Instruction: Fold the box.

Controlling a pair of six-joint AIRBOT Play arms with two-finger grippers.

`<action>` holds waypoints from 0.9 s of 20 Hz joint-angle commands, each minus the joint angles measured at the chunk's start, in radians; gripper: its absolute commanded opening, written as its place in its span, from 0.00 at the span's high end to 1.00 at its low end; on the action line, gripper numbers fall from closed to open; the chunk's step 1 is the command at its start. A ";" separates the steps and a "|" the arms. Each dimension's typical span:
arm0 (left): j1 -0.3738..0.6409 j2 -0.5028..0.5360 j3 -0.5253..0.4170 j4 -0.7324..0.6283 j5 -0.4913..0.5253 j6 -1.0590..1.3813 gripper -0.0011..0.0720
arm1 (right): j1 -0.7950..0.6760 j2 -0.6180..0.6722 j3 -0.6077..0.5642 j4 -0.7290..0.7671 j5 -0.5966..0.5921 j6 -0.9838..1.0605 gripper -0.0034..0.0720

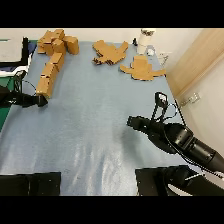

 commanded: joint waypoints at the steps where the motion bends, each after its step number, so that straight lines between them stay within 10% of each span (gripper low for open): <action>1: 0.007 0.013 0.001 0.096 -0.218 -0.159 0.35 | 0.000 -0.008 0.001 0.100 -0.026 -0.098 0.95; 2: 0.005 0.014 0.002 0.084 -0.288 -0.199 0.90 | -0.003 -0.024 0.005 0.130 -0.042 -0.122 0.95; 3: -0.006 0.015 0.002 0.043 -0.338 -0.189 0.97 | -0.012 -0.050 0.016 0.170 -0.058 -0.163 0.95; 13: -0.665 0.054 0.228 0.058 -0.310 -0.414 0.97 | -0.126 -0.731 0.628 0.368 -0.230 -0.668 0.95; 18: -0.751 -0.019 0.314 0.131 -0.316 -0.513 0.97 | -0.126 -0.936 0.867 0.486 -0.291 -0.741 0.95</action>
